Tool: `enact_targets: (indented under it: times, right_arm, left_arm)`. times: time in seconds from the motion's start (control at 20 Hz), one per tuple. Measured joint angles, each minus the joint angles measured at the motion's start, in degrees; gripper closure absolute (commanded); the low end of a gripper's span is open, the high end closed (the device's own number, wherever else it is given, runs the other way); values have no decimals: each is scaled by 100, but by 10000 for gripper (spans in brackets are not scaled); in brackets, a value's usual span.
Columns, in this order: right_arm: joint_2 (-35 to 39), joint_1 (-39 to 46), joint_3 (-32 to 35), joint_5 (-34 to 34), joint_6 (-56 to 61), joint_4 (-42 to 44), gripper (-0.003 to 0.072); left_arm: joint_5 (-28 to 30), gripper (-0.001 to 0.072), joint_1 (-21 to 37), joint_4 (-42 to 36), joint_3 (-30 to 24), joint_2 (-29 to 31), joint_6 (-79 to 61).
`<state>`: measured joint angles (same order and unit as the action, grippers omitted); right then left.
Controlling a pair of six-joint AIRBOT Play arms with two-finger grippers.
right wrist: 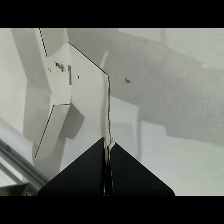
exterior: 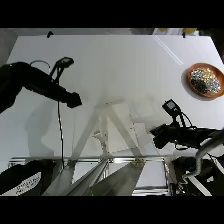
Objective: Fold the box and place the chain.
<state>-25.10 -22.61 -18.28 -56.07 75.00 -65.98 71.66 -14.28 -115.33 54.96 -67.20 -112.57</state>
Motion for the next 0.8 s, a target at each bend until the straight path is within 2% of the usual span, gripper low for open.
enact_targets:
  times: [0.25, 0.3, 0.35, 0.6, 0.8]
  right_arm:
    - [0, -2, 0, 2, 2, 4, 671]
    - [0, -2, 0, 2, 7, 9, 671]
    - [-2, -2, 0, 2, 11, 22, 671]
    - [0, -2, 0, 0, 17, 39, 671]
    - [-2, -2, 0, 0, 20, 42, 671]
  left_arm:
    - [-315, 124, 20, -1974, -1233, -72, -2326]
    - [-407, 97, -37, -2273, -1364, -153, -2706]
    - [-470, 46, -101, -2494, -1453, -249, -2994]
    - [-990, 46, -455, -3215, -1648, -962, -3812]
    - [-1106, 73, -581, -3781, -1683, -1434, -4345]
